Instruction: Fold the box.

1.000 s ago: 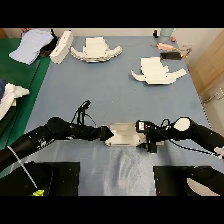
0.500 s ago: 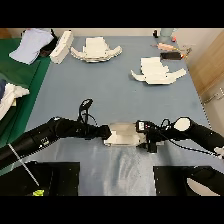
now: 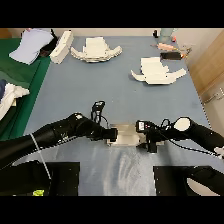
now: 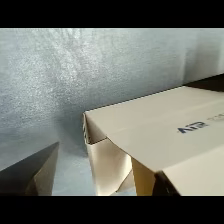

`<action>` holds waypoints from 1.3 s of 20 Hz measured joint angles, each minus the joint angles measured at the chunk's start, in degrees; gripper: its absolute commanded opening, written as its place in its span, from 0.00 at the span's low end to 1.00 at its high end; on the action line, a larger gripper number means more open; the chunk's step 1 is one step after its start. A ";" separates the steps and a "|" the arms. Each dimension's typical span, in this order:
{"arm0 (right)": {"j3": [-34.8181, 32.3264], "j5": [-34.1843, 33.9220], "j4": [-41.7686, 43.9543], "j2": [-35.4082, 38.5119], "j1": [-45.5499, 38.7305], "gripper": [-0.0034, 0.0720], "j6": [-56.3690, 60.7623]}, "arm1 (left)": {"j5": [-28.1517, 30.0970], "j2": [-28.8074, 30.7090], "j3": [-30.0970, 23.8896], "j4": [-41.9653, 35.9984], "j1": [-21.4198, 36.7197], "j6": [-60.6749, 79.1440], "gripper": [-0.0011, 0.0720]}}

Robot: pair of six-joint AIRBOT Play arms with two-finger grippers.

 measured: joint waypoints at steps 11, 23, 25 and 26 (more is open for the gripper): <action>0.00 0.00 0.11 0.00 0.02 0.72 0.00 | -8.09 -6.01 7.76 11.78 -3.65 -10.40 0.80; 0.00 0.00 -0.04 0.00 0.00 0.72 0.02 | -4.61 -6.78 8.76 4.44 -5.27 -10.27 0.93; 0.00 0.00 -0.04 0.00 0.00 0.72 0.00 | -4.42 -6.78 8.76 3.19 -5.27 -10.27 0.93; 0.00 0.00 -0.04 0.00 0.00 0.72 0.00 | -4.46 -6.78 8.85 2.69 -5.27 -10.27 0.94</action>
